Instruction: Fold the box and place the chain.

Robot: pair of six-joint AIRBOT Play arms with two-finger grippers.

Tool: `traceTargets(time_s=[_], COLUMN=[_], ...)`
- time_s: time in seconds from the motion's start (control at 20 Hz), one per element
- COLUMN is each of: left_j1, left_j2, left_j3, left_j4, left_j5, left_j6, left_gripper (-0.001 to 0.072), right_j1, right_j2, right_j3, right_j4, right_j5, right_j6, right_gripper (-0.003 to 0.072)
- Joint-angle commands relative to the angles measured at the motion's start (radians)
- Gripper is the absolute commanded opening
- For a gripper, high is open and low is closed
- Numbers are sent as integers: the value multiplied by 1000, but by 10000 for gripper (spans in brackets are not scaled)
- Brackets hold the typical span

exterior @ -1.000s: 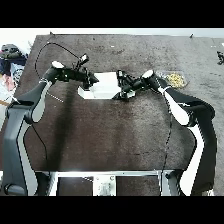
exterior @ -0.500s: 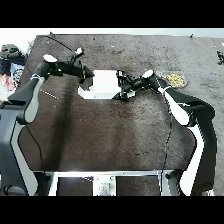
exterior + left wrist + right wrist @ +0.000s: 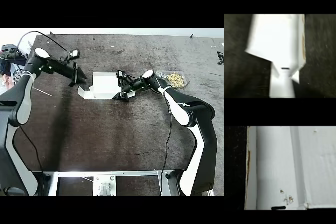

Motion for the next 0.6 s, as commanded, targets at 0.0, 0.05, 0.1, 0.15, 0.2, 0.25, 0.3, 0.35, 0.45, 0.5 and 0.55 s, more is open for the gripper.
traceTargets(time_s=[0.0, 0.05, 0.1, 0.15, 0.2, 0.25, 0.3, 0.35, 0.45, 0.5, 0.55], left_j1=[-45, -56, -67, -74, -79, -81, -83, -88, -95, -95, -95], left_j2=[0, 0, 0, -2, -2, -2, -3, -5, -6, -11, -17], left_j3=[-40, -51, -57, -57, -57, -57, -57, -57, -57, -57, -57], left_j4=[145, 151, 150, 160, 166, 166, 165, 167, 176, 177, 182], left_j5=[72, 102, 121, 134, 145, 163, 171, 174, 173, 172, 168], left_j6=[18, 18, 18, 18, 18, 18, 18, 18, 18, 18, 17], left_gripper=[651, 684, 684, 684, 684, 684, 683, 683, 682, 681, 681], right_j1=[1, 1, 1, 1, 1, 1, 1, 1, 1, 1, 1], right_j2=[0, 0, 0, 0, 0, 0, 0, 0, 0, 0, 0], right_j3=[0, 0, 0, 0, 0, 0, 0, 0, 0, 0, 0], right_j4=[1, 1, 1, 1, 1, 1, 1, 1, 1, 1, 1], right_j5=[0, 0, 0, 0, 0, 0, 0, 0, 0, 0, 0], right_j6=[0, 0, 0, 0, 0, 0, 0, 0, 0, 0, 0], right_gripper=[464, 464, 464, 464, 464, 464, 464, 464, 464, 464, 464])
